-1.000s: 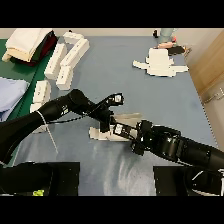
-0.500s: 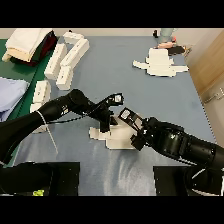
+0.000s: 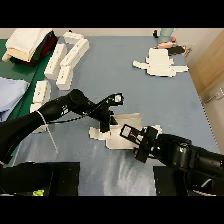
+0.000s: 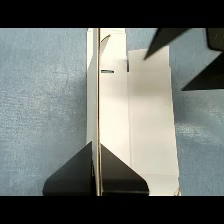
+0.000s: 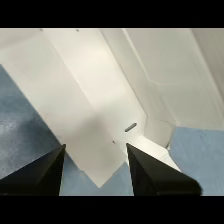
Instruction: Fold the box.
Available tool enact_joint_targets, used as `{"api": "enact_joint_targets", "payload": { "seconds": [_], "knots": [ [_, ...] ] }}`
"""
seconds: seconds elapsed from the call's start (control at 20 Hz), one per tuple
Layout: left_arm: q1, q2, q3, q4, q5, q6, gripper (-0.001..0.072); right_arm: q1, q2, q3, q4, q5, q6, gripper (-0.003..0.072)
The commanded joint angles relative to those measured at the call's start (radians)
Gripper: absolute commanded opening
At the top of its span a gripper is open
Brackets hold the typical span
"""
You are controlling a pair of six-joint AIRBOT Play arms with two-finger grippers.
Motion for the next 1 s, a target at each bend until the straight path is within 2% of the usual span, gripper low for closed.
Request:
{"api": "enact_joint_targets", "payload": {
  "seconds": [0.0, 0.15, 0.5, 0.75, 0.95],
  "knots": [
    [0.000, 0.000, 0.001, 0.000, 0.001, 0.000, 0.0017, 0.047, 0.128, -0.116, 0.039, -0.072, -0.032, 0.0588],
    [-0.001, 0.000, 0.001, 0.000, 0.000, 0.000, 0.0017, 0.046, 0.122, -0.142, 0.020, -0.072, -0.084, 0.0589],
    [-0.001, 0.000, 0.001, 0.000, 0.000, 0.000, 0.0017, 0.041, -0.017, -0.126, -0.125, -0.140, -0.079, 0.0589],
    [-0.001, 0.000, 0.001, 0.000, 0.000, 0.000, 0.0017, -0.077, -0.016, -0.051, -0.180, -0.102, 0.044, 0.0589],
    [-0.001, 0.000, 0.001, 0.000, 0.000, 0.000, 0.0017, -0.169, -0.016, 0.034, -0.180, -0.096, 0.051, 0.0589]
  ]
}}
